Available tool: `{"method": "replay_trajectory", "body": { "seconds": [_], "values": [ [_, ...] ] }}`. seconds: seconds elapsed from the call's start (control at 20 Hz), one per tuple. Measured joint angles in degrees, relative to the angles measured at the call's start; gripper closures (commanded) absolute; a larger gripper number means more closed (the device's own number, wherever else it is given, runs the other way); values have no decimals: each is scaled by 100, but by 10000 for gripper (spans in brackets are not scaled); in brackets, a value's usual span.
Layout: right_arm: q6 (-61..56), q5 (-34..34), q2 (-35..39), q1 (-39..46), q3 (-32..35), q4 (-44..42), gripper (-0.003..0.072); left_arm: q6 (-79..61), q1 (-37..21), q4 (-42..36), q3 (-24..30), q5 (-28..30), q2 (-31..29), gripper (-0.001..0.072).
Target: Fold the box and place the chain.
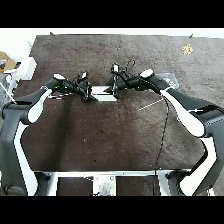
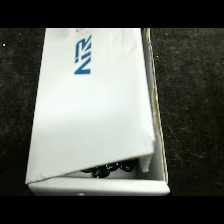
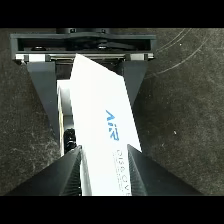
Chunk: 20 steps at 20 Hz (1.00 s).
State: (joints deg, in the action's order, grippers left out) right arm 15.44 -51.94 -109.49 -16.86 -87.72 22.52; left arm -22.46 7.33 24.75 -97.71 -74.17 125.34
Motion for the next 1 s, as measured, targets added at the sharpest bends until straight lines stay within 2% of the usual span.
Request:
{"method": "replay_trajectory", "body": {
  "seconds": [0.55,0.7,0.85,0.9,0.95,1.0],
  "values": [
    [-291,-162,11,7,330,166,372,-17,0,15,0,-28,0,438],
    [-323,-284,90,9,345,-44,373,-17,0,17,0,-52,0,437],
    [-326,-688,170,17,149,-437,373,-9,0,15,0,-48,0,438],
    [-328,-780,170,7,98,-476,436,-7,0,15,0,-48,0,437],
    [-330,-848,175,4,59,-507,649,-7,0,15,0,-46,0,438],
    [-343,-866,188,7,22,-581,687,-7,0,15,0,-44,0,438]
  ]
}}
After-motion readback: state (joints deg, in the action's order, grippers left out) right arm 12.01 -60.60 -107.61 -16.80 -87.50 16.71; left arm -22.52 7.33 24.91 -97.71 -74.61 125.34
